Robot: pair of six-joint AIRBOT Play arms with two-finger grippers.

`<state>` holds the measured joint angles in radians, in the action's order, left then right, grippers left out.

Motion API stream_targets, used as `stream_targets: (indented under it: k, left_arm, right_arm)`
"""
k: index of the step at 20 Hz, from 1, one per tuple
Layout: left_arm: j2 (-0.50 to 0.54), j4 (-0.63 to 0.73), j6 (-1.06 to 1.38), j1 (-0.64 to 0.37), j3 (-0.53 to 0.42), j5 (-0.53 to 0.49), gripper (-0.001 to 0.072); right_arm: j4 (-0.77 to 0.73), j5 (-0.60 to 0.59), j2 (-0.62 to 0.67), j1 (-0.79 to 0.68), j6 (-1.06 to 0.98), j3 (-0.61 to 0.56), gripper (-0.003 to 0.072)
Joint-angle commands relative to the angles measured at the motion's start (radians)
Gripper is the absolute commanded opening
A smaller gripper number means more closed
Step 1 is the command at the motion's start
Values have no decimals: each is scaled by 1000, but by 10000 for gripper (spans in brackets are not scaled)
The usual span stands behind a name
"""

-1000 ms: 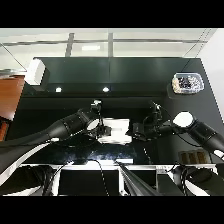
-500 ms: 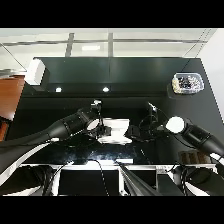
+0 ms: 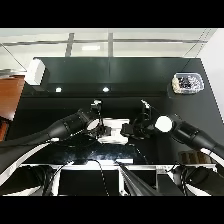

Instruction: Fold the box and place the chain.

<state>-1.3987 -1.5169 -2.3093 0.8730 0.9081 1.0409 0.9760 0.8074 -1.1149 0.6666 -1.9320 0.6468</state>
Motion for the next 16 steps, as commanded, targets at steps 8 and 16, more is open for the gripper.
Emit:
stream_targets:
  k: [8,16]
  left_arm:
    - [-1,-1,1,0,-1,0,27]
    - [-1,-1,2,0,-1,-8,27]
  right_arm:
    - [363,197,-137,155,-313,205,470]
    - [434,269,-206,198,-386,261,363]
